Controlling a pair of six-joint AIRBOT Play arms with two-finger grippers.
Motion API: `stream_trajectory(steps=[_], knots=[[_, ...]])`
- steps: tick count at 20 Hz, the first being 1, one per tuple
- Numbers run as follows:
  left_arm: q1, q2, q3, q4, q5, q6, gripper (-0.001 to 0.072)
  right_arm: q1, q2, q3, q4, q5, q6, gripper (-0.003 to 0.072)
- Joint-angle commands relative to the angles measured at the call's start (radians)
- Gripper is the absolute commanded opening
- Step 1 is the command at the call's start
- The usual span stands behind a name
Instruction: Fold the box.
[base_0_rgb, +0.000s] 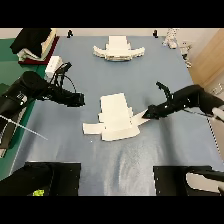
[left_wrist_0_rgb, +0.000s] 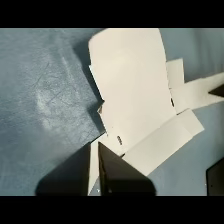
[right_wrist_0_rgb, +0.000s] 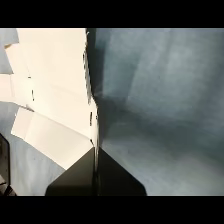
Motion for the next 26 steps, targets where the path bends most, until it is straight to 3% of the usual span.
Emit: stream_trajectory(steps=[1, 6, 11, 15, 21, 22, 23, 26], knots=[[0.077, -0.034, 0.002, -0.095, -0.061, 0.055, 0.0361, 0.082, 0.269, -0.234, 0.004, 0.206, 0.057, 0.0001], [0.089, -0.179, 0.002, -0.232, -0.108, 0.195, 0.0360, 0.154, 0.461, -0.367, 0.001, 0.278, 0.130, 0.0001], [0.087, -0.385, 0.006, -0.417, -0.153, 0.407, 0.0360, 0.191, 0.472, -0.369, 0.001, 0.285, 0.139, 0.0001], [0.081, -0.528, 0.072, -0.519, -0.205, 0.512, 0.0360, 0.191, 0.472, -0.369, 0.000, 0.296, 0.146, 0.0002], [0.000, -0.689, 0.213, -0.520, -0.301, 0.546, 0.0358, 0.191, 0.472, -0.369, 0.000, 0.298, 0.154, 0.0001], [-0.013, -0.703, 0.230, -0.519, -0.333, 0.560, 0.0332, 0.191, 0.471, -0.369, 0.000, 0.298, 0.154, 0.0001], [-0.022, -0.714, 0.246, -0.517, -0.370, 0.575, 0.0231, 0.191, 0.471, -0.369, 0.000, 0.298, 0.154, 0.0001], [-0.023, -0.723, 0.267, -0.509, -0.435, 0.584, 0.0202, 0.191, 0.471, -0.369, 0.000, 0.293, 0.155, 0.0001]])
